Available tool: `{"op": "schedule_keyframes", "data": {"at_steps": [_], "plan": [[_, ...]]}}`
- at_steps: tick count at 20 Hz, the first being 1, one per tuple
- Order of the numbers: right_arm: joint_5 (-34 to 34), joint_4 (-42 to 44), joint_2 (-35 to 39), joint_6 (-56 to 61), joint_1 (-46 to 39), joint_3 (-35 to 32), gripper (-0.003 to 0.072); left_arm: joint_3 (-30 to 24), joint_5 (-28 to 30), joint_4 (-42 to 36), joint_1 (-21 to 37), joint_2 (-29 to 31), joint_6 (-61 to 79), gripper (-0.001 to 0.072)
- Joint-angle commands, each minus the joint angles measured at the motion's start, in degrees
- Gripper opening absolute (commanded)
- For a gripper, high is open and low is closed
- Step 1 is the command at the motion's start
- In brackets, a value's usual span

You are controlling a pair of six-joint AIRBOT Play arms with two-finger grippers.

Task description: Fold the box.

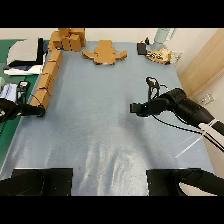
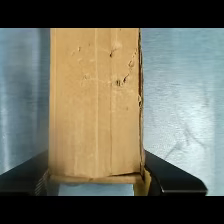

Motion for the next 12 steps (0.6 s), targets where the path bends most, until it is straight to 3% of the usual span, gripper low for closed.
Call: {"op": "schedule_keyframes", "data": {"at_steps": [1, 12], "plan": [[0.0, 0.0, 0.0, 0.0, 0.0, 0.0, 0.0005, 0.0, -0.1, -0.2, -1.8, -1.1, 0.7, 0.0519], [0.0, 0.0, 0.0, 0.0, 0.0, 0.0, 0.0005, 0.0, 0.1, 0.2, -1.5, -1.4, 0.6, 0.0519]]}}
